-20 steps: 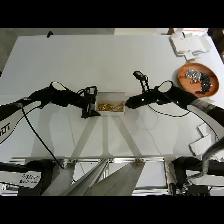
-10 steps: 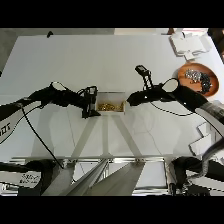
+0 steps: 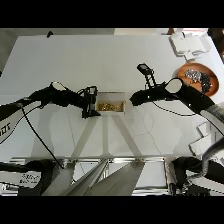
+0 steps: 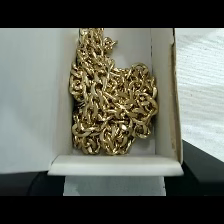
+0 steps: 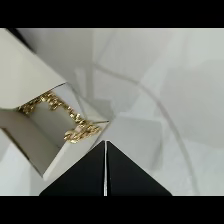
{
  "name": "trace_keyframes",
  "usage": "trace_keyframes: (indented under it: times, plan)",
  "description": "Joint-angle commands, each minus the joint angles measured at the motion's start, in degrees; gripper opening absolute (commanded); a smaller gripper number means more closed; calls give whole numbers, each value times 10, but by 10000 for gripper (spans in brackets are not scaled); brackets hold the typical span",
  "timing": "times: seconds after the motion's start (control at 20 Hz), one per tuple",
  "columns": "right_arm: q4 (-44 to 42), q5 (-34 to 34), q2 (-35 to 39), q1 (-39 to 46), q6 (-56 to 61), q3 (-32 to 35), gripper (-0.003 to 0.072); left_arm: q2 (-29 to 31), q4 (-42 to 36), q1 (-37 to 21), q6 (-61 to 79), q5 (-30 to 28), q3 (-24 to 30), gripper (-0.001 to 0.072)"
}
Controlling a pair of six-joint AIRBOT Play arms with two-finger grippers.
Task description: Fold the box and place the chain.
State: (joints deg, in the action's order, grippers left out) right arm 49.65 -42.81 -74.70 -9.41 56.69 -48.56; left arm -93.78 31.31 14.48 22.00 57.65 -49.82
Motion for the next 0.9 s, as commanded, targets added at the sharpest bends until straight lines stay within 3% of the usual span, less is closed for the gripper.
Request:
trace_keyframes:
  times: [0.0,0.35,0.85]
  plan:
    - [-9,45,-15,0,21,0,7,0,0,0,0,0,0,517]
    - [-51,27,-82,-14,30,0,7,0,0,0,0,0,0,517]
    - [-50,13,-64,-26,13,0,6,0,0,0,0,0,0,517]
